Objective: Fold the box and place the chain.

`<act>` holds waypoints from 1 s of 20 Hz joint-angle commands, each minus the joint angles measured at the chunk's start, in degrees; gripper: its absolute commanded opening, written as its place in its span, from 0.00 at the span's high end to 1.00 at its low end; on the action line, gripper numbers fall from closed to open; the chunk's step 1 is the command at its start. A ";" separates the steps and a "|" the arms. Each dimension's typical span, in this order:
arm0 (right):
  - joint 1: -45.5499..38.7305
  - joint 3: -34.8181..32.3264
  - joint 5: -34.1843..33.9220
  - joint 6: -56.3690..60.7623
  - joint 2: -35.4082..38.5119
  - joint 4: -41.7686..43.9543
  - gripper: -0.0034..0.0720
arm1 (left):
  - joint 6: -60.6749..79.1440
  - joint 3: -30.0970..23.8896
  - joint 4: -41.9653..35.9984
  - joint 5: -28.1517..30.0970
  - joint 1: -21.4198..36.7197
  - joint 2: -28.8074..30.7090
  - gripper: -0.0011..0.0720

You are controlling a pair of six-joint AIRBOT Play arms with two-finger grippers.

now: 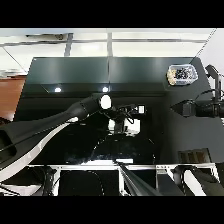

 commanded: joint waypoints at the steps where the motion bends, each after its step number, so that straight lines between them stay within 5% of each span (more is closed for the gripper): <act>1: -0.04 0.04 -0.46 0.02 0.04 0.00 0.94 | -9.18 1.16 3.43 0.52 -0.35 0.17 0.60; 5: -0.07 0.04 -0.44 0.04 0.04 -0.02 0.94 | -29.83 5.25 21.40 -0.28 4.24 4.50 0.63; 8: -0.07 0.04 -0.44 0.07 0.04 -0.02 0.94 | -43.08 6.03 29.53 -2.95 15.80 9.11 0.63; 11: -0.04 0.04 -0.44 0.04 0.04 0.20 0.94 | -52.54 6.08 29.94 -6.27 33.77 9.97 0.63; 15: -0.02 0.04 -2.86 0.04 0.04 1.75 0.94 | -57.92 8.17 23.19 -2.62 55.95 7.93 0.61; 20: 1.86 0.04 -16.37 0.11 -0.15 7.74 0.94 | -54.16 23.43 24.57 -3.80 64.94 -5.57 0.61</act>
